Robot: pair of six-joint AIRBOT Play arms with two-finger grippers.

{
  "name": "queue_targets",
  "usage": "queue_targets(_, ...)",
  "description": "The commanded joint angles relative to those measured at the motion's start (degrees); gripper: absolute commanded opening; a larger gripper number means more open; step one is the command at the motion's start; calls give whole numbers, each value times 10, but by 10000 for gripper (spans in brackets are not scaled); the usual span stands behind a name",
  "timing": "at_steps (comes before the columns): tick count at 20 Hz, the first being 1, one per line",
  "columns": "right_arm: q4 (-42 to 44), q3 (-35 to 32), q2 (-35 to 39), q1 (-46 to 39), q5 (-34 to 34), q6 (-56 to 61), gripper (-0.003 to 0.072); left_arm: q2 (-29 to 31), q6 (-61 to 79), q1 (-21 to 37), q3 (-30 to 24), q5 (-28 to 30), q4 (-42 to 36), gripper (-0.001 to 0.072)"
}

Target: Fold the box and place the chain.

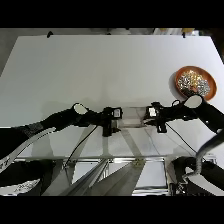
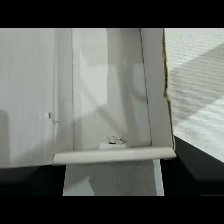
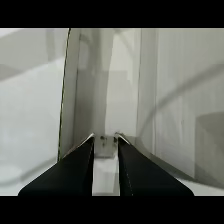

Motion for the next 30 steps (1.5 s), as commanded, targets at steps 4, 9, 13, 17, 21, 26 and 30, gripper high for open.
queue_targets(4,17,0,-12,21,-6,27,192,0,0,0,0,0,0,372)
queue_targets(9,-54,0,69,-40,-2,138,200,0,0,0,0,0,0,372)
queue_targets(13,27,0,146,-96,26,234,161,0,0,0,0,0,0,372)
queue_targets(17,66,0,146,-153,19,398,18,0,0,0,0,0,0,372)
queue_targets(21,-63,0,88,-221,-21,682,18,0,0,0,0,0,0,372)
queue_targets(26,-108,0,3,-238,22,788,19,0,0,0,0,0,0,372)
queue_targets(30,-90,0,-53,-214,36,786,18,0,0,0,0,0,0,372)
